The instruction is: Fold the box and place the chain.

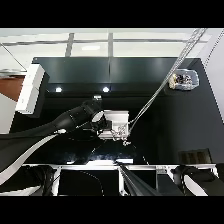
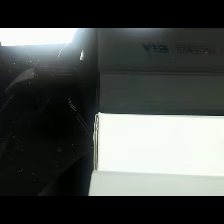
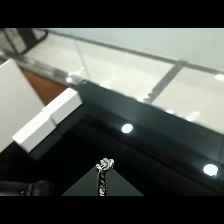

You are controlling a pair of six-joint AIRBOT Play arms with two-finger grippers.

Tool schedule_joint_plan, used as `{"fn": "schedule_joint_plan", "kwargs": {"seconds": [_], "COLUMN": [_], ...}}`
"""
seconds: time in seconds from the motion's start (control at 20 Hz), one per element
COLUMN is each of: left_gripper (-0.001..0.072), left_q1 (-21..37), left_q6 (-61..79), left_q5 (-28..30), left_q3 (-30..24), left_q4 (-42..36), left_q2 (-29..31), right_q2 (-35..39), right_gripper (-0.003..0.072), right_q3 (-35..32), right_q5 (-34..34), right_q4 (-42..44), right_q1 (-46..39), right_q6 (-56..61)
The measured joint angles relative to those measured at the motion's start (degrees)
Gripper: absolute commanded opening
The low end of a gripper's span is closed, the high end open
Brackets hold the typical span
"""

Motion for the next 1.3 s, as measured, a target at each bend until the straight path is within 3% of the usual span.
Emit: {"fn": "schedule_joint_plan", "kwargs": {"seconds": [0.55, 0.85, 1.3], "left_gripper": [0.0033, 0.0034, 0.0034], "left_q1": [0.0, 0.0, 0.0], "left_q6": [0.0, 0.0, 0.0], "left_q5": [0.0, 0.0, 0.0], "left_q3": [0.0, 0.0, 0.0], "left_q4": [0.0, 0.0, 0.0], "left_q2": [0.0, 0.0, 0.0], "right_q2": [-1.0, -4.2, -5.7], "right_gripper": [0.0030, 0.0031, 0.0033], "right_q3": [-8.6, -19.5, -36.1], "right_q5": [-1.0, -4.7, -10.8], "right_q4": [3.3, 6.6, 1.9], "right_q1": [13.8, 19.5, 20.4], "right_q6": [-0.3, -1.2, -0.1]}}
